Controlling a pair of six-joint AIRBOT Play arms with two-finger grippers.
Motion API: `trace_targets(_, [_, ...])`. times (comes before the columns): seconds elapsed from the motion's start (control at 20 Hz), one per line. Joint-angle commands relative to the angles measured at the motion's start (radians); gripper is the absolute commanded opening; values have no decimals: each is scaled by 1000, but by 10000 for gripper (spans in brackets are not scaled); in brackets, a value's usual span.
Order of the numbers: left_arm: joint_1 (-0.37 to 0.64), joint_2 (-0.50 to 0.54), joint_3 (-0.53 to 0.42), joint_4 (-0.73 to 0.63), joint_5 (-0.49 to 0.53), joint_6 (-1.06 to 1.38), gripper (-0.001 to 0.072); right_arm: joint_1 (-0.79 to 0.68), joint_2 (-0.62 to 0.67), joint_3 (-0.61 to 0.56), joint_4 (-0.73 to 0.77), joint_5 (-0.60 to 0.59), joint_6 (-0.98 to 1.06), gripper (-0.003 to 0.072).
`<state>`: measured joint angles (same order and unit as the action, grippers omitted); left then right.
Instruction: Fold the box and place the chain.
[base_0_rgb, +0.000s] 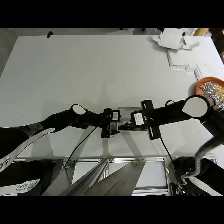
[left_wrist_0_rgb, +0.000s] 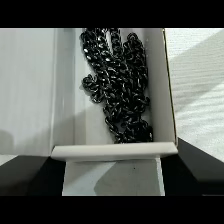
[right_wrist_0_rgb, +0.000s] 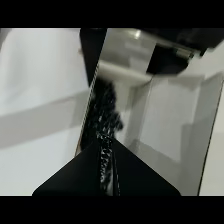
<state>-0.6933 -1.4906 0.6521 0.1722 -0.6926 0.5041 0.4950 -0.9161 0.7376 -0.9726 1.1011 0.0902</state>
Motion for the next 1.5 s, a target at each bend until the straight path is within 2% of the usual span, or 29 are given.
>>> trace_targets(0.0, [0,0,0,0,0,0,206,61,-3,0,71,-124,11,19])
trace_targets(0.25, [0,0,0,0,0,0,206,66,-42,0,58,-129,11,24])
trace_targets(0.3, [0,0,0,0,0,0,206,66,-54,0,50,-130,11,102])
trace_targets(0.35, [0,0,0,0,0,0,206,66,-63,0,23,-135,10,216])
trace_targets(0.4, [0,0,0,0,0,0,206,63,-66,0,-25,-139,10,251])
trace_targets(0.5, [0,0,0,0,0,0,206,37,-58,13,-118,-115,10,251])
trace_targets(0.7, [0,0,0,0,0,0,206,-103,-47,80,-293,38,10,217])
trace_targets(0.95, [0,0,0,0,0,0,206,-358,-128,80,-472,77,7,217])
trace_targets(1.1, [0,0,0,0,0,0,206,-414,-208,80,-508,47,6,217])
trace_targets(1.25, [0,0,0,0,0,0,206,-415,-277,80,-509,9,-3,216])
trace_targets(1.45, [0,0,0,0,0,0,206,-415,-376,78,-508,14,-19,216])
